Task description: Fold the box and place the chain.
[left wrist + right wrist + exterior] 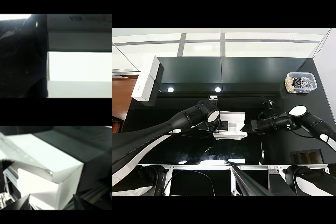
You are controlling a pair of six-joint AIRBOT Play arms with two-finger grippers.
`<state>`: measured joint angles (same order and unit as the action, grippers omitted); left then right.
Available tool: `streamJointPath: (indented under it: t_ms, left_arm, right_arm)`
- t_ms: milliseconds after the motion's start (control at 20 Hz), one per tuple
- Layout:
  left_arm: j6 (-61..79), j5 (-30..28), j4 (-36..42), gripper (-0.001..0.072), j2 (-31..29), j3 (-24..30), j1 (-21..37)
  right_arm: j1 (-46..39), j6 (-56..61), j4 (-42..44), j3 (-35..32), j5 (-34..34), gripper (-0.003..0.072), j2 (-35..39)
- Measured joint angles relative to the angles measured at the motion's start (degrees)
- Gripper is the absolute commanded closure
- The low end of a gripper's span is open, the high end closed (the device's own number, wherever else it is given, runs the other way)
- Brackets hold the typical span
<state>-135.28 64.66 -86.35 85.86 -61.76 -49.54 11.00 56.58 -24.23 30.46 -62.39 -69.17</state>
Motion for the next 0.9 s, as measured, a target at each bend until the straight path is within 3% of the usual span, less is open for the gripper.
streamJointPath:
  t_ms: [200,600,700,800,850,900]
  left_arm:
    - [0.0,0.0,0.0,0.0684,0.0,0.0,0.0]
    - [0.0,-0.1,0.0,0.0684,0.0,0.0,0.0]
    - [0.0,-0.1,0.0,0.0684,0.0,0.0,0.0]
    - [0.0,0.0,0.0,0.0684,0.0,0.0,0.0]
    - [0.0,0.0,0.0,0.0684,0.0,0.0,0.0]
    - [0.0,0.0,0.0,0.0684,0.0,0.0,0.0]
  right_arm:
    - [3.6,2.4,-1.8,1.1,3.7,0.0070,0.0]
    - [16.6,30.4,-27.7,10.6,10.7,0.0070,-0.1]
    - [19.4,36.6,-32.6,12.7,10.9,0.0183,-0.5]
    - [21.8,41.9,-37.0,14.8,10.4,0.0198,-1.3]
    - [22.9,44.6,-39.1,15.9,9.5,0.0283,-1.8]
    - [23.9,47.3,-41.0,16.8,8.6,0.0283,-2.3]
